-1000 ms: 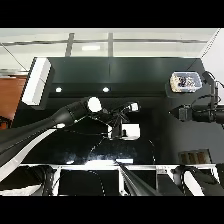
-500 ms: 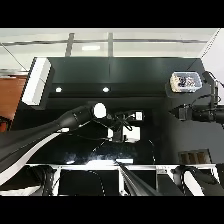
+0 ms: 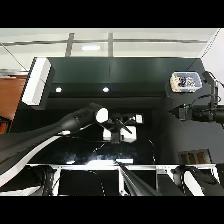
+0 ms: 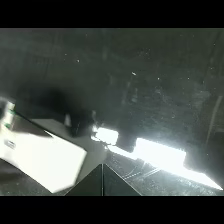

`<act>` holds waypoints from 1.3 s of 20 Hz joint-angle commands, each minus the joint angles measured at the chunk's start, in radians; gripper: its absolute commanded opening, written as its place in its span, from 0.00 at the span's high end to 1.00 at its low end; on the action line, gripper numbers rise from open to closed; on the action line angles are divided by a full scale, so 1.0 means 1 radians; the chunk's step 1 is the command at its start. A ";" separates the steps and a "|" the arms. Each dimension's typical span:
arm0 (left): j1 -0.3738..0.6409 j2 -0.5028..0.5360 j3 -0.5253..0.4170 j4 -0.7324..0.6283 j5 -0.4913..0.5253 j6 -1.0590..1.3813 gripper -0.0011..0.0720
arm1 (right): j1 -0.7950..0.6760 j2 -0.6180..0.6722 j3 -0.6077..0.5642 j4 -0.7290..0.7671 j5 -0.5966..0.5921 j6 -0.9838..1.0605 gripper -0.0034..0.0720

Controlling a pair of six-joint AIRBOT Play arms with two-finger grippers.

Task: Fold the box and place the chain.

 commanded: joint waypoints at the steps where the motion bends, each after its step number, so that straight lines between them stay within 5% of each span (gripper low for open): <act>1: 0.075 0.103 -0.007 0.251 -0.092 -0.360 0.69 | 0.000 0.000 0.000 0.000 0.000 0.001 0.94; 4: 0.249 0.220 -0.054 0.428 -0.251 -0.658 0.68 | 0.000 0.000 0.000 0.000 0.001 0.001 0.94; 8: 0.592 0.377 -0.182 0.434 -0.401 -0.679 0.68 | 0.000 0.000 0.000 0.000 0.000 0.000 0.94; 14: 1.134 0.524 -0.307 0.433 -0.399 -0.633 0.68 | 0.000 0.000 0.000 0.000 -0.023 0.001 0.94; 18: 1.429 0.524 -0.309 0.420 -0.284 -0.640 0.68 | 0.000 0.000 0.000 0.001 -0.037 0.010 0.94; 21: 1.525 0.491 -0.309 0.321 -0.179 -0.589 0.68 | 0.000 0.000 0.000 0.002 -0.045 0.018 0.94; 26: 1.520 0.409 -0.309 0.070 -0.100 -0.159 0.68 | 0.000 0.000 0.000 0.002 -0.060 0.031 0.94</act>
